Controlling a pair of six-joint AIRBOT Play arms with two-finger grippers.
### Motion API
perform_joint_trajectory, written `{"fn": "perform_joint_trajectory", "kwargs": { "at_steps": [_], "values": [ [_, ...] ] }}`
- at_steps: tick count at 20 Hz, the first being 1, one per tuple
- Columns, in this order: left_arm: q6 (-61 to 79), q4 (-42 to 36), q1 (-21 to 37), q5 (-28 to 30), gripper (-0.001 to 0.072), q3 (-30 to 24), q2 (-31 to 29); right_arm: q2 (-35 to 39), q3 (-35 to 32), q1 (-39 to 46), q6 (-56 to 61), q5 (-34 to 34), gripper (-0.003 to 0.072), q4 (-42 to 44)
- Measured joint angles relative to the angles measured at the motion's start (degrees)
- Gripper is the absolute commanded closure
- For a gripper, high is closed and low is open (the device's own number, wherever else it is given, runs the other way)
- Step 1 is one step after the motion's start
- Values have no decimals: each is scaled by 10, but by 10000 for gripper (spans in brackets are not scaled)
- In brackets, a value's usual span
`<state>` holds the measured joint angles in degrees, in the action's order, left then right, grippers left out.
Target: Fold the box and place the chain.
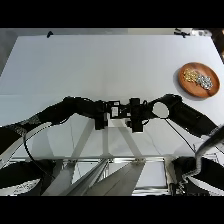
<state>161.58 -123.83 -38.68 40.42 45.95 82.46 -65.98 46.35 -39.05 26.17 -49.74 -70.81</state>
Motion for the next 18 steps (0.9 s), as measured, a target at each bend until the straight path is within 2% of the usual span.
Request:
{"fn": "perform_joint_trajectory", "kwargs": {
  "at_steps": [2, 4, 5, 18],
  "values": [
    [0, 0, 0, 0, 314, 0, 0, 0, 0, -1, 4, -5, 292, 2],
    [0, 0, 0, 0, 314, 0, 0, -2, 0, -2, 6, -13, 400, 6],
    [0, 0, 0, 0, 314, 0, 0, -4, 0, -2, 6, -16, 408, 7],
    [-1, 0, 0, 0, 314, 0, 0, -7, 0, -2, 38, -5, 407, -4]
  ]
}}
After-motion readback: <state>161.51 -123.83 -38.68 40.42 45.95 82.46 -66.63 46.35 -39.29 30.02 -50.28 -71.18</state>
